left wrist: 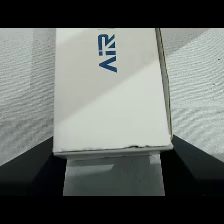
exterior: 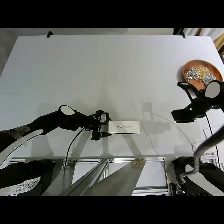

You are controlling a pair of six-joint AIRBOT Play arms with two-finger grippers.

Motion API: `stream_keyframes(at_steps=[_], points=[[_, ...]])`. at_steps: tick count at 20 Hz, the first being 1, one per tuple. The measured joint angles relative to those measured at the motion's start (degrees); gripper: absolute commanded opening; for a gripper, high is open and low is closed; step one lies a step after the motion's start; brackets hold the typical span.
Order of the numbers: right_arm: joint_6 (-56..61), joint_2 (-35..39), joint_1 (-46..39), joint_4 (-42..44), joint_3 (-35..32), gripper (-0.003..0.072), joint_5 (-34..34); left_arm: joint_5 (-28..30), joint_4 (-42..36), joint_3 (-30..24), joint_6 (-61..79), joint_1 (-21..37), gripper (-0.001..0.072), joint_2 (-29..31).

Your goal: Fold the box and place the chain.

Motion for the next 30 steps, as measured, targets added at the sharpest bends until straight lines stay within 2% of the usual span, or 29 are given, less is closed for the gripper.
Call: stream_keyframes(at_steps=[10, 11, 13, 17, 20, 24, 30], points=[[0.3, -0.1, 0.0, 0.2, 0.0, 0.0015, -0.1, -0.1, 0.0, 0.0, 0.0, 0.0, 0.0151, 0.0], [0.3, -0.1, 0.0, 0.2, 0.0, 0.0015, -0.1, -0.2, 0.0, 0.0, 0.0, 0.0, 0.0136, 0.0], [0.3, -0.1, 0.0, 0.2, 0.0, 0.0015, -0.1, -0.5, 0.0, 0.0, 0.0, 0.0, 0.0006, 0.0], [0.3, -0.1, 0.0, 0.2, 0.0, 0.0015, -0.1, -1.8, 0.4, 0.0, -0.4, 0.0, 0.0004, 0.9], [0.3, -0.1, 0.0, 0.2, 0.0, 0.0015, -0.1, -2.0, 0.3, 0.0, -5.2, 1.0, 0.0004, 4.8], [0.3, -0.1, 0.0, 0.2, 0.0, 0.0015, -0.1, 1.8, 5.7, 0.0, -21.3, 7.6, 0.0004, 13.8], [0.3, -0.1, 0.0, 0.2, 0.0, 0.0015, -0.1, 6.1, 20.8, 0.0, -47.1, 24.5, 0.0004, 26.9]])
